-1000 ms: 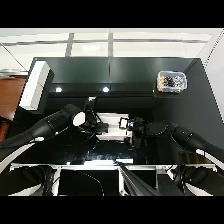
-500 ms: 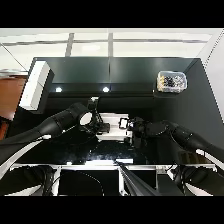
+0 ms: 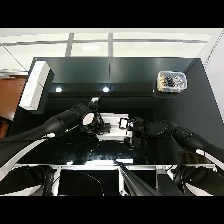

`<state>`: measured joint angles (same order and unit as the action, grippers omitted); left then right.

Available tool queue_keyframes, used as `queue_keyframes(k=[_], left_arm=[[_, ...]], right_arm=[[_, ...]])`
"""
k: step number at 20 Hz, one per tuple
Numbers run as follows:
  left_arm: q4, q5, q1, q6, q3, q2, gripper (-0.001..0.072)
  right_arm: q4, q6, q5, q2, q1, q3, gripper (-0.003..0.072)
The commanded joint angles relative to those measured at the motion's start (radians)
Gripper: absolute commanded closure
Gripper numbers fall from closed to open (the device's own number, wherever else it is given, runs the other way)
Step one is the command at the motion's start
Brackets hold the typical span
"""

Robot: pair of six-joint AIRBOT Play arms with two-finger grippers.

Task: Fold the box and place the chain.

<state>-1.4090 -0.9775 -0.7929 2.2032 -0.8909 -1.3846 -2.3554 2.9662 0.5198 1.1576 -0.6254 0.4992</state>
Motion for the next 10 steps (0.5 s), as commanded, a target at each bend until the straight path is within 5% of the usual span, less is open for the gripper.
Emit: queue_keyframes(k=[1,6,10], left_arm=[[0.013,0.008,0.0,0.001,-0.001,-0.006,0.0431],[0.015,0.008,0.0,0.016,-0.002,-0.006,0.0641],[0.014,0.005,0.0,0.016,-0.008,-0.006,0.0682]], right_arm=[[0.0,0.0,0.0,0.0,0.0,0.0,0.0343],[0.0,0.0,0.0,0.0,0.0,0.0,0.0344],[0.0,0.0,0.0,0.0,0.0,0.0,0.0344]])
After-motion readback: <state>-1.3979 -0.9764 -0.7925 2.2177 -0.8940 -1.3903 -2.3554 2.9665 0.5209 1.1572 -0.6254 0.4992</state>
